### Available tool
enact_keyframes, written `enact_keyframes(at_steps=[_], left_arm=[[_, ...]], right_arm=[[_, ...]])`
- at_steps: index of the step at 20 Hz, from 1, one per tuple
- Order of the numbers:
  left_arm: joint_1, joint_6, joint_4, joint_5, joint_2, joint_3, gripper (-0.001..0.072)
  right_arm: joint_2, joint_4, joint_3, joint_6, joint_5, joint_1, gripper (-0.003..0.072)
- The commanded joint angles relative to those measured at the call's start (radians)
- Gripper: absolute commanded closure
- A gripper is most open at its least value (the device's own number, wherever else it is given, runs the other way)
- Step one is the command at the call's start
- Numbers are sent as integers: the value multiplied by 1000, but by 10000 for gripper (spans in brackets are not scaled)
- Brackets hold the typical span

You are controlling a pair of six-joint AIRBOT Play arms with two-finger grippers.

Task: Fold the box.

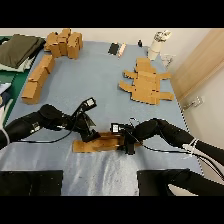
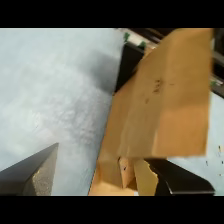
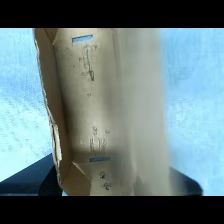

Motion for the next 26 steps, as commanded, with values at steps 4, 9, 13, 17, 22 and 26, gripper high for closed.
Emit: enact_keyframes(at_steps=[4,9,13,17,22,26], left_arm=[[95,-742,296,-433,179,0,518],[-118,-918,24,-245,171,-39,698],[-157,-874,-134,44,134,-39,698],[-155,-875,-136,229,95,-39,698],[-157,-855,-131,248,-39,-26,698],[-157,-837,-124,231,-122,-1,698]], right_arm=[[-1,-1,0,1,-2,0,183],[0,0,0,2,-5,0,183],[0,-1,0,2,-21,0,183],[-1,-1,0,2,-24,0,183],[-1,-1,0,2,-19,0,184],[-1,-1,0,2,-16,0,184]])
